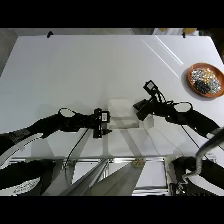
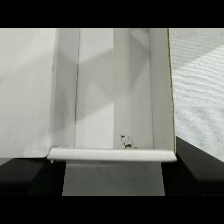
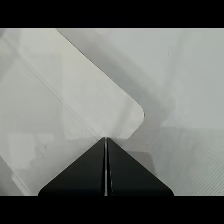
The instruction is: Fold the box and place the chain.
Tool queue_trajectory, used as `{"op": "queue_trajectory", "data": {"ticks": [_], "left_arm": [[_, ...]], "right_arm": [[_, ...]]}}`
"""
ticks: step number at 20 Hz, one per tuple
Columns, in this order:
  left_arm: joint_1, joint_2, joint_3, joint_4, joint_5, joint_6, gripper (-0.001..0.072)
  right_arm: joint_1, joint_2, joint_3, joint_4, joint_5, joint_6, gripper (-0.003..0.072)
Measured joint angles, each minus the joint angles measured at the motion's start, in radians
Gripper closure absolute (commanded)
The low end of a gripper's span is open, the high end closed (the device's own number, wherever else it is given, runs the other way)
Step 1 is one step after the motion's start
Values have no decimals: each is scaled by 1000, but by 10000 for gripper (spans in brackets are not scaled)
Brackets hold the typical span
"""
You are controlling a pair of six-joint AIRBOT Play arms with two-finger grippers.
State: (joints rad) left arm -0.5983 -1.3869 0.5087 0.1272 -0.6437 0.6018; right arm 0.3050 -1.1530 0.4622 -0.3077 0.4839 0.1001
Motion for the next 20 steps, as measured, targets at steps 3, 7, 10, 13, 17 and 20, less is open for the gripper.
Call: {"op": "queue_trajectory", "data": {"ticks": [3, 7, 10, 13, 17, 20], "left_arm": [[0, 0, 0, 0, 0, 0, 499], [0, 0, 0, 0, 0, 0, 499], [0, 0, 0, 0, 0, 0, 499], [0, 0, 0, 0, 0, 0, 499], [0, 0, 0, 0, 0, 0, 499], [0, 0, 0, 0, 0, 0, 499]], "right_arm": [[0, 5, 27, -76, 46, 45, 668], [0, 80, 111, -402, 241, 262, 668], [0, 179, 144, -626, 404, 382, 668], [0, 261, 157, -776, 517, 431, 669], [0, 278, 160, -836, 571, 380, 669], [0, 240, 154, -826, 581, 270, 669]]}}
